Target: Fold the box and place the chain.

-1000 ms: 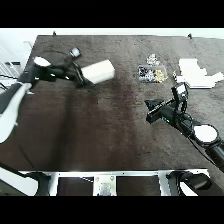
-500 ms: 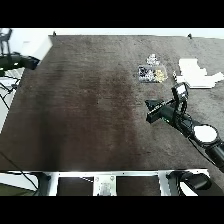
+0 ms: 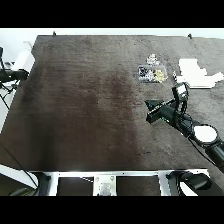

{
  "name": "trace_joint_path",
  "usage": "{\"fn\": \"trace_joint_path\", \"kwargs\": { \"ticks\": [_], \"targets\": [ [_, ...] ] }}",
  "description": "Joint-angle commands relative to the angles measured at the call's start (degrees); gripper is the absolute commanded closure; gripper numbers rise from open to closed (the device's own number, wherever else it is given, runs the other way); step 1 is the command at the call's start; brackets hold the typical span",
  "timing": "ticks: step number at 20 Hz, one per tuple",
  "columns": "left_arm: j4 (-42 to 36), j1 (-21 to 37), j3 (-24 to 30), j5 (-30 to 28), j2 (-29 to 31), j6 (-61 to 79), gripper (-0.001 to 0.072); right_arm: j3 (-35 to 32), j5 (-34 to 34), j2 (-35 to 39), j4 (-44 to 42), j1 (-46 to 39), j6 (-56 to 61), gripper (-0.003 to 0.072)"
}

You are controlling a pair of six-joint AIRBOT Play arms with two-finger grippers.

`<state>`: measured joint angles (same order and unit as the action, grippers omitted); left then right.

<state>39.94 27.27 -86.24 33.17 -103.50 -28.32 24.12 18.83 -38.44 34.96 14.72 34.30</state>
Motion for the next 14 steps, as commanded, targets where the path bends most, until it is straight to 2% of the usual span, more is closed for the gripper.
{"fn": "trace_joint_path", "kwargs": {
  "ticks": [1, 4, 7, 14],
  "targets": [
    [0.5, 0.3, 0.0, -3.7, -3.2, 0.3, 0.0689, 0.0, 0.0, 0.0, 0.0, 0.0, 0.3, 0.0681],
    [0.5, 0.3, 0.0, -4.6, -4.4, 4.7, 0.069, 0.0, 0.0, 0.0, 0.0, 0.0, 1.3, 0.0681],
    [-0.1, 0.3, 0.0, -6.5, -5.6, 4.3, 0.0689, 0.0, 0.0, 0.0, 0.0, 0.0, 1.3, 0.0681],
    [-0.1, 0.3, 0.0, -6.7, -7.1, 4.4, 0.0688, 0.0, 0.0, 0.0, 0.0, 0.0, 1.3, 0.0682]
  ]
}}
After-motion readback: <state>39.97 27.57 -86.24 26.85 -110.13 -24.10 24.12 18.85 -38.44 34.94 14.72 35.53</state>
